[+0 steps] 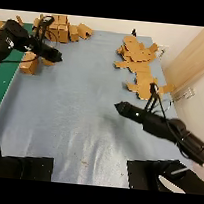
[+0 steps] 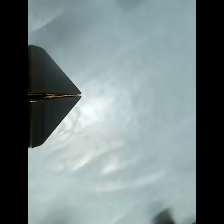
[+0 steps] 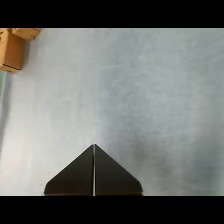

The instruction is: Fold the box.

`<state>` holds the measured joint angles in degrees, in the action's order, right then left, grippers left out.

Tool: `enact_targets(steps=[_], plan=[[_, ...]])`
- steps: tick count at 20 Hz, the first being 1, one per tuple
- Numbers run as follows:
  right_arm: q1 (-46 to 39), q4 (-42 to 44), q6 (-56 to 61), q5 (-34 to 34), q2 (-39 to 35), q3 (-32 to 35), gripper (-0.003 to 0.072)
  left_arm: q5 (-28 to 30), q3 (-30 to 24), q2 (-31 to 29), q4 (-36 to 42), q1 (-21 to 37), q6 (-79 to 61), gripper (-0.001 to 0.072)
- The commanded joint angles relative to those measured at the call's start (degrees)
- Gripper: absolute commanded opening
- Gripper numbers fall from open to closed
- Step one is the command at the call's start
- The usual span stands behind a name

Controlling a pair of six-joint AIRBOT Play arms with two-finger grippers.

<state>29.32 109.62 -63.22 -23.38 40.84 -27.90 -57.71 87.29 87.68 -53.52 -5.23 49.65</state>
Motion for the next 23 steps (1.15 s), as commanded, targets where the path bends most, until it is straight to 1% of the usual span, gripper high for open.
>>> enact_targets(steps=[1,3,5,6,8,10,13,14,23], plan=[[-4.3,-3.7,-7.6,-14.8,7.5,-11.9,0.0001,-1.8,-12.1,-11.2,-4.4,-5.7,5.0,0.0007],[-4.3,-2.8,-13.7,-19.6,12.7,-17.7,0.0001,1.1,-22.1,-19.9,-4.0,-8.1,8.0,0.0008],[-4.3,0.9,-19.4,-23.0,18.1,-22.2,0.0001,4.4,-31.3,-28.2,-2.1,-10.1,10.0,0.0008],[-4.3,2.8,-21.6,-24.7,21.0,-24.2,0.0001,5.0,-34.7,-31.3,-1.0,-11.1,10.0,0.0009],[-4.0,5.2,-24.5,-26.6,25.9,-27.3,0.0001,4.9,-38.2,-34.4,-0.3,-13.3,11.6,0.0009],[-3.8,6.1,-24.9,-26.6,28.9,-28.6,0.0001,3.8,-38.8,-34.2,-0.3,-15.2,13.0,0.001],[-3.7,7.6,-24.9,-26.7,29.8,-28.6,0.0002,4.6,-38.8,-33.5,-0.3,-17.1,14.5,0.0011],[-3.7,7.6,-24.9,-26.6,29.8,-28.7,0.0002,5.3,-38.8,-33.3,-0.3,-17.2,14.5,0.0012],[-3.7,7.3,-24.9,-26.7,29.8,-28.7,0.0002,4.7,-38.8,-33.2,-0.3,-17.3,14.5,0.0012]])
